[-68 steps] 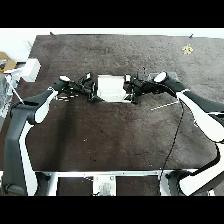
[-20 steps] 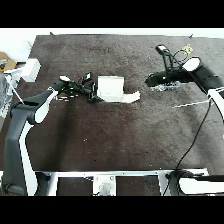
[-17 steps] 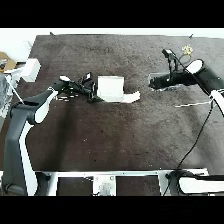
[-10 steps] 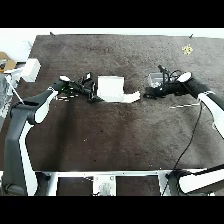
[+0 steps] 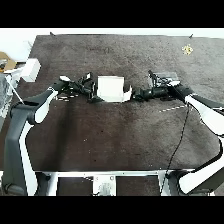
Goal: Fold the box and place the chain.
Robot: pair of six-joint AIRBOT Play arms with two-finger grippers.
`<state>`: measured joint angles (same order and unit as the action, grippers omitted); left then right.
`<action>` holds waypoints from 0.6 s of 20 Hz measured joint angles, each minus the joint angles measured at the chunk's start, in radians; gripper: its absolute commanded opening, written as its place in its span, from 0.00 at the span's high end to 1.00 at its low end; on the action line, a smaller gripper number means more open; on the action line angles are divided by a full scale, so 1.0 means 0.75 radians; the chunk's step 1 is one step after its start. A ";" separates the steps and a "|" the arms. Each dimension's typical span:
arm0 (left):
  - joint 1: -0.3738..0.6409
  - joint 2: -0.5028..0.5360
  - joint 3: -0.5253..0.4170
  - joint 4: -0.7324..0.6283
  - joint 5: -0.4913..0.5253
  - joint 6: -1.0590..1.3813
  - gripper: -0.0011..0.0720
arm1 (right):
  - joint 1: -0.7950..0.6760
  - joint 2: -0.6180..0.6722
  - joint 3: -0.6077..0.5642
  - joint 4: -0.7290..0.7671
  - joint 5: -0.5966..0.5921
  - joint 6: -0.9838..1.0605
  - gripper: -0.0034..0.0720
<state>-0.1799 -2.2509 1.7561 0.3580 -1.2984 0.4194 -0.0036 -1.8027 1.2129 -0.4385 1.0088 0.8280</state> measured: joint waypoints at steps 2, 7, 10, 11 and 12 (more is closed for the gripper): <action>0.000 0.000 0.000 0.000 0.000 0.000 0.44 | 0.002 0.008 0.000 0.060 0.024 -0.017 0.13; 0.000 0.000 0.000 0.000 0.000 0.001 0.44 | 0.015 0.017 0.009 0.141 0.048 -0.031 0.38; 0.000 0.000 0.000 0.000 0.000 0.001 0.44 | 0.037 0.019 0.014 0.157 0.051 -0.017 0.38; 0.000 0.000 -0.001 0.000 0.000 0.001 0.44 | 0.047 0.019 0.021 0.157 0.052 -0.008 0.38; 0.001 0.000 0.000 0.000 0.000 0.001 0.44 | 0.059 0.019 0.033 0.154 0.050 0.006 0.38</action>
